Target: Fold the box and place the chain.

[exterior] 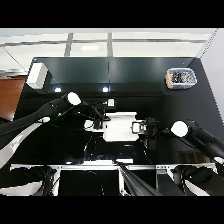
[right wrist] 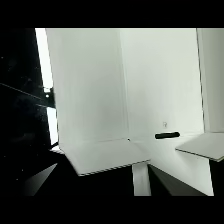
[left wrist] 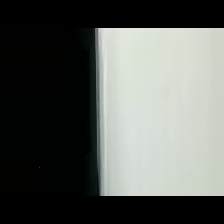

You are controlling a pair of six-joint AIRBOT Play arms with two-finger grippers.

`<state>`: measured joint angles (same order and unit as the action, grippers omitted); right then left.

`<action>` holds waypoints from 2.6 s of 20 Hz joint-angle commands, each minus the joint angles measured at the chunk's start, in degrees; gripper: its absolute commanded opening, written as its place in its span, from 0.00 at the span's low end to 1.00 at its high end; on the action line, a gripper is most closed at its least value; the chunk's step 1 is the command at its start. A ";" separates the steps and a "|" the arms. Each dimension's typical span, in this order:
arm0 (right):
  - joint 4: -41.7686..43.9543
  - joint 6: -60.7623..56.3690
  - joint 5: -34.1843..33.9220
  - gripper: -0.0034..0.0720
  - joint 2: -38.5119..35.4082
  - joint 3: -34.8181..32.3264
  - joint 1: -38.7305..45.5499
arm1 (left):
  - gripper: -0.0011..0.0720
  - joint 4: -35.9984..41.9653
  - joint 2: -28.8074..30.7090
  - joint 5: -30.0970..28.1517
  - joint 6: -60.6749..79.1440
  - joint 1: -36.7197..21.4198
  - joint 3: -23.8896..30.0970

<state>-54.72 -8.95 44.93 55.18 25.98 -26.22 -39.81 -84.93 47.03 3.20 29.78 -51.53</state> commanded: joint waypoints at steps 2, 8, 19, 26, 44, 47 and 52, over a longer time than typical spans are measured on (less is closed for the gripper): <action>-0.55 2.71 1.01 0.88 1.27 -0.04 -0.90 | 0.05 0.00 -0.02 -0.07 0.00 0.04 0.02; 1.90 0.87 -11.17 0.88 1.86 -0.04 -3.89 | 0.05 0.02 -0.02 -0.04 0.00 0.04 0.02; 0.68 -1.07 -5.11 0.88 -0.44 6.27 -0.66 | 0.05 -0.20 -0.02 1.09 -1.03 0.35 0.02; 1.44 -0.98 -5.07 0.88 0.59 6.25 1.57 | 0.05 -0.70 -0.02 1.46 -1.07 0.63 -0.11; 21.11 15.52 -1.16 0.87 10.05 6.25 2.45 | 0.05 -7.91 -0.02 4.02 -5.18 1.70 -2.25; 26.86 24.44 0.33 0.87 11.78 5.38 4.87 | 0.05 -7.91 -0.02 3.98 -5.16 1.70 -2.25; 27.47 29.18 0.50 0.87 13.11 3.45 7.08 | 0.05 -7.69 -0.02 3.98 -5.16 1.70 -2.25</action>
<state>-28.86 15.90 44.80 67.37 30.48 -20.08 -47.55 -84.93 51.09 -1.93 31.48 -53.71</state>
